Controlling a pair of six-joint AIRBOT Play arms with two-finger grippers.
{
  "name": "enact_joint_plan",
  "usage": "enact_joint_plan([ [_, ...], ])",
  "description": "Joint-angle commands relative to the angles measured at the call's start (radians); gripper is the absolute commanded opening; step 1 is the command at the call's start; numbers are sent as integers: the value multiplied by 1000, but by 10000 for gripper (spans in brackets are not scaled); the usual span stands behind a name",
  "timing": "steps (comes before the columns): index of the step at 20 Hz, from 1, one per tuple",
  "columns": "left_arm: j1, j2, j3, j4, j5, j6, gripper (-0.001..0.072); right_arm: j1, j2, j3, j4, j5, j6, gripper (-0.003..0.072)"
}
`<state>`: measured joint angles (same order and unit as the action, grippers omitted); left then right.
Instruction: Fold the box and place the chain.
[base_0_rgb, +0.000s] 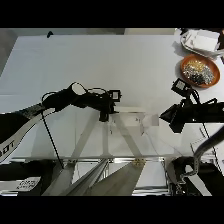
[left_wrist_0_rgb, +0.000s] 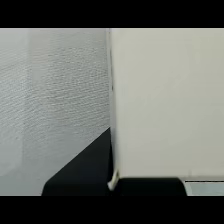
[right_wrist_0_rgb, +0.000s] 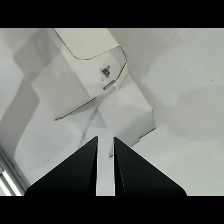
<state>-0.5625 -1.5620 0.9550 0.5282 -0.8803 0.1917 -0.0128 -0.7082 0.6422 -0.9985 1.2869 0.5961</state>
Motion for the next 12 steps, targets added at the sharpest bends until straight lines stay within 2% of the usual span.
enact_joint_plan([
  [1,0,-6,19,26,9,-31,3,0,-1,0,-1,-2,0,96],
  [12,0,-54,19,-12,8,-35,7,0,-1,0,-19,-2,1,96],
])
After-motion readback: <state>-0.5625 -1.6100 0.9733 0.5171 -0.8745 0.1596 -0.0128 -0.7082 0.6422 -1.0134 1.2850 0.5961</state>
